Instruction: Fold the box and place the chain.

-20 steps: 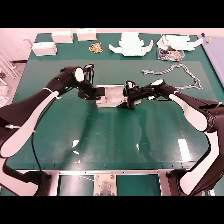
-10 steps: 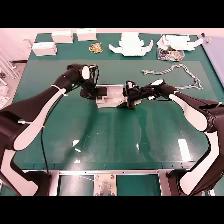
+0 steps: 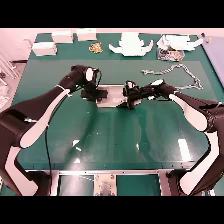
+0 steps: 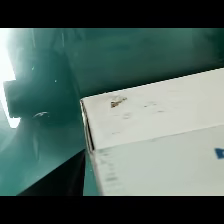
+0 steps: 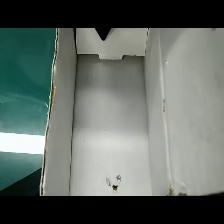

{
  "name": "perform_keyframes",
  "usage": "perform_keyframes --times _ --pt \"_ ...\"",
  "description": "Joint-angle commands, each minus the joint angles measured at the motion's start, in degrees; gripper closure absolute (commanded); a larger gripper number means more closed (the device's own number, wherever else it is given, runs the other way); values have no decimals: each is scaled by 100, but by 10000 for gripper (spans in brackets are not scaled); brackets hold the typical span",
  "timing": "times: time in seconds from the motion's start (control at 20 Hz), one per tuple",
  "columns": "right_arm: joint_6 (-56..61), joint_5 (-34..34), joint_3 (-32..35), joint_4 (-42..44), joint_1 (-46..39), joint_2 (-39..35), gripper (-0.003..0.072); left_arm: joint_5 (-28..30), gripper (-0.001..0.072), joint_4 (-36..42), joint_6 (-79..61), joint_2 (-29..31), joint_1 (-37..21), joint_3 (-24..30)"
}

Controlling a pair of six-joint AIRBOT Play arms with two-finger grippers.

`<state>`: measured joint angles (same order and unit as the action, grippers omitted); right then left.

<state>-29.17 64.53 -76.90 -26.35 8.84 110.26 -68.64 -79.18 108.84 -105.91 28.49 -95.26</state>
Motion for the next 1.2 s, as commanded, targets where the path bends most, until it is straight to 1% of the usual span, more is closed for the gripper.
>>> perform_keyframes --times 0.0,0.85,1.0,1.05,1.1,1.15 --pt "2 4 0 -7 0 -4 103 -170 405 -166 72 -120 52 -208" --pt "2 7 0 -7 0 -4 103 -337 407 -376 284 -184 111 -286" --pt "2 7 0 -7 0 -4 103 -605 408 -426 323 -376 111 -610" --pt "2 7 0 -7 0 -4 103 -691 456 -444 326 -431 122 -717" --pt "2 7 0 -7 0 -4 103 -758 531 -461 323 -490 146 -815" --pt "2 4 0 -7 0 -4 103 -765 531 -485 326 -505 166 -863"
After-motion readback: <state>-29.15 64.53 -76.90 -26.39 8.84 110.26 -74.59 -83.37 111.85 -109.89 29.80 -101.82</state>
